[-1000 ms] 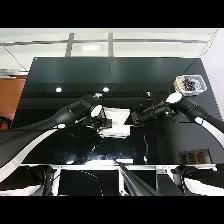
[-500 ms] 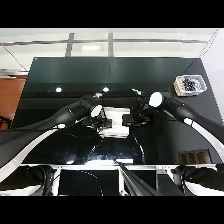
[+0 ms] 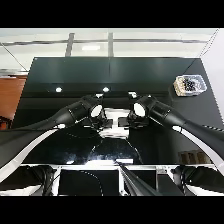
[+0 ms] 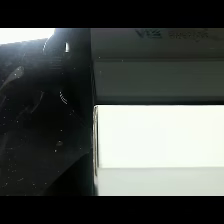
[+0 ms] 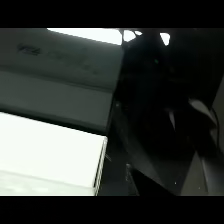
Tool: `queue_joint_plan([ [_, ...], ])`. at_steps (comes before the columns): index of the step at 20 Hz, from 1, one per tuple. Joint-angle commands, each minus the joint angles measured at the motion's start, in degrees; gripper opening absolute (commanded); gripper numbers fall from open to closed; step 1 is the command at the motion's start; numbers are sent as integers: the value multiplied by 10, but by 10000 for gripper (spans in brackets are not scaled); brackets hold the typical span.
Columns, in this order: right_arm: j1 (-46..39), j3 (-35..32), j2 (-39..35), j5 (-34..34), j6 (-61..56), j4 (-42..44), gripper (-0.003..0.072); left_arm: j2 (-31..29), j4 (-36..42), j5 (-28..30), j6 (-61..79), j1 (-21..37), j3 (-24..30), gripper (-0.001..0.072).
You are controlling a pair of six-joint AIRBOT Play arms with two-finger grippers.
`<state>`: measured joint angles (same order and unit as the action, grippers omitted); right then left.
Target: Fold the box and place the chain.
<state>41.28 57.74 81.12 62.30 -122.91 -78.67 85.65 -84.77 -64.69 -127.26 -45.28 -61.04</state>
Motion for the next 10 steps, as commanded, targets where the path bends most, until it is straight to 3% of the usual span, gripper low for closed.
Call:
queue_joint_plan([
  [1, 10, 2, 7, 21, -92, -19, 309, 0, 0, 1, 0, 0, 0, 27],
  [10, 10, 2, 28, 24, -127, 17, 308, 0, 0, -2, 0, 0, 0, 28],
])
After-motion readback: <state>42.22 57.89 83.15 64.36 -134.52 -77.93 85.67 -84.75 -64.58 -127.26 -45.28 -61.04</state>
